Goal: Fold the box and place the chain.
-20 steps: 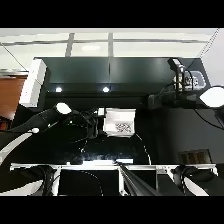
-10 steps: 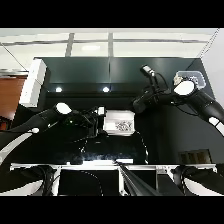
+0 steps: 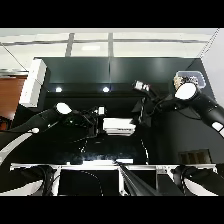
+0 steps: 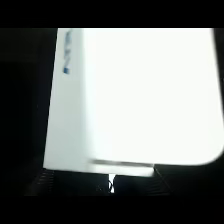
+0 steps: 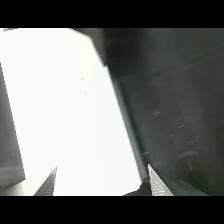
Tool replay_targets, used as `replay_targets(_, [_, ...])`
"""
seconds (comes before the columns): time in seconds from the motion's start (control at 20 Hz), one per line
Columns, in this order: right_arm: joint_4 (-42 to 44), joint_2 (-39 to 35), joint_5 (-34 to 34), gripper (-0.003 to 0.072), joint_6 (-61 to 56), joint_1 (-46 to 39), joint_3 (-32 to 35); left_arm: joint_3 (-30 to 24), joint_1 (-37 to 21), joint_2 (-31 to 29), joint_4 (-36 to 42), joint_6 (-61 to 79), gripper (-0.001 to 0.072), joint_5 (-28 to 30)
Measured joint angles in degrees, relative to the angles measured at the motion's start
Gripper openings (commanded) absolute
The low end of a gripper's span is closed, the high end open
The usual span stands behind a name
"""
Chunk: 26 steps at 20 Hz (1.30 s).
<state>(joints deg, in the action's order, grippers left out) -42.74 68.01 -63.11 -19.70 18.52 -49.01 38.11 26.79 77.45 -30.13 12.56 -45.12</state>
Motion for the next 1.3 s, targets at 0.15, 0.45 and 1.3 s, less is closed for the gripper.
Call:
replay_targets(0.15, [-0.6, -0.4, 2.6, 0.0658, 2.7, 2.1, 2.5, 0.0, 0.0, 0.0, 0.0, 0.0, 0.0488, -0.1])
replay_targets(0.45, [-1.3, -0.6, 4.8, 0.0655, 5.2, 4.0, 3.7, 0.0, 0.0, 0.0, 0.0, 0.1, 0.0488, -0.3])
replay_targets(1.3, [-2.1, -0.7, 5.1, 0.0326, 2.9, 4.8, 3.9, 0.0, 0.0, 0.0, 0.0, 0.1, 0.0488, -0.5])
